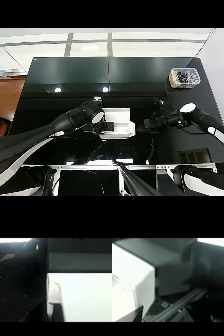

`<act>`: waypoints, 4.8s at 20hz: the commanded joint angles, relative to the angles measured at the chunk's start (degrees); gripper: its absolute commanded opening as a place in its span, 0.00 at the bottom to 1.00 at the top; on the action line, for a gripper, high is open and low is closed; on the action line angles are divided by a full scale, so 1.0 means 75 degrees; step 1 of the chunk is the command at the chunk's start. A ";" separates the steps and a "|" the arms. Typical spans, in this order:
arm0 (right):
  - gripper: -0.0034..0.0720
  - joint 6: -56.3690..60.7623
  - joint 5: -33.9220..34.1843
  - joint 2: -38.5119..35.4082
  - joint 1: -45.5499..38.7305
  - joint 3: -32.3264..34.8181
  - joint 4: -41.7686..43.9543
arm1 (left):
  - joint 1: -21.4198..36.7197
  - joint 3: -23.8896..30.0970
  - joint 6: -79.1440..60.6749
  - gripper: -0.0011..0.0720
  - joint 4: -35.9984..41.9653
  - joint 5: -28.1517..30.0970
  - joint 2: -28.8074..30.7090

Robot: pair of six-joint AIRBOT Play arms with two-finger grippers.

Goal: Fold the box and place the chain.

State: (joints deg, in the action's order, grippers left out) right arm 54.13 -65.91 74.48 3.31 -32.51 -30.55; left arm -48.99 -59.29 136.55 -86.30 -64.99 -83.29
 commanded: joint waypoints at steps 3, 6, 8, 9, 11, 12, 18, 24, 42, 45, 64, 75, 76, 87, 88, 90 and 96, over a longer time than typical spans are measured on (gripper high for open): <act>0.80 -0.0079 -0.0836 0.0009 0.0020 -0.0443 0.0303 | 0.0003 -0.0003 -0.0003 0.05 -0.0006 0.0035 -0.0006; 0.80 -0.0076 -0.0816 0.0009 0.0143 -0.0449 0.0717 | 0.0000 -0.0003 -0.0003 0.05 -0.0003 0.0032 -0.0006; 0.80 -0.0026 -0.0702 0.0009 0.0452 -0.0449 0.0729 | 0.0000 -0.0003 -0.0003 0.05 -0.0003 0.0035 -0.0006; 0.80 0.0064 -0.0577 0.0006 0.0629 -0.0452 0.0731 | 0.0000 -0.0003 -0.0003 0.05 -0.0003 0.0035 -0.0006; 0.80 0.0367 -0.0187 -0.0035 0.0988 -0.0530 0.0595 | 0.0003 -0.0003 -0.0003 0.05 -0.0006 0.0055 -0.0006; 0.80 0.0650 0.0015 -0.0093 0.1131 -0.0583 0.0420 | 0.0003 -0.0003 -0.0003 0.05 -0.0006 0.0058 -0.0006; 0.66 0.2573 0.0799 -0.0667 0.1676 -0.0845 -0.0758 | 0.0003 -0.0003 -0.0003 0.05 -0.0006 0.0061 -0.0006; 0.66 0.4639 0.1644 -0.0667 0.3115 -0.1504 -0.2556 | 0.0003 -0.0003 -0.0003 0.05 -0.0006 0.0058 -0.0006; 0.66 0.8676 0.1014 0.0408 0.5024 -0.2824 -0.6464 | 0.0000 -0.0003 -0.0003 0.05 -0.0009 0.0064 -0.0006; 0.66 0.9127 0.0915 0.0440 0.5103 -0.2838 -0.6624 | 0.0000 -0.0003 -0.0003 0.05 -0.0009 0.0064 -0.0006; 0.14 0.9667 0.0361 0.0947 0.5386 -0.3284 -0.6851 | 0.0003 -0.0003 -0.0003 0.05 -0.0029 0.0061 -0.0006; 0.27 0.9573 0.0338 0.0947 0.5368 -0.3284 -0.6761 | 0.0000 -0.0003 -0.0003 0.05 -0.0029 0.0093 -0.0006; 0.27 0.9576 0.0344 0.0947 0.5368 -0.3284 -0.6755 | 0.0000 -0.0003 -0.0003 0.05 -0.0029 0.0093 -0.0006; 0.19 0.9361 0.0417 0.0947 0.5368 -0.3284 -0.6677 | 0.0000 -0.0003 -0.0003 0.05 -0.0023 0.0198 -0.0006; 0.07 0.9294 0.0428 0.0947 0.5368 -0.3284 -0.6677 | 0.0000 -0.0003 -0.0003 0.05 -0.0023 0.0198 -0.0006; 0.07 0.9296 0.0428 0.0947 0.5368 -0.3284 -0.6677 | 0.0000 -0.0003 -0.0003 0.05 -0.0023 0.0198 -0.0006; 0.55 0.9157 0.0146 0.0729 0.5368 -0.3465 -0.7111 | 0.0000 -0.0003 -0.0003 0.05 -0.0026 0.0195 -0.0006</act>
State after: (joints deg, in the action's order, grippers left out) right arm 123.55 -63.09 80.93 43.59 -57.67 -81.41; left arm -48.99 -59.29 136.42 -86.54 -63.48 -83.29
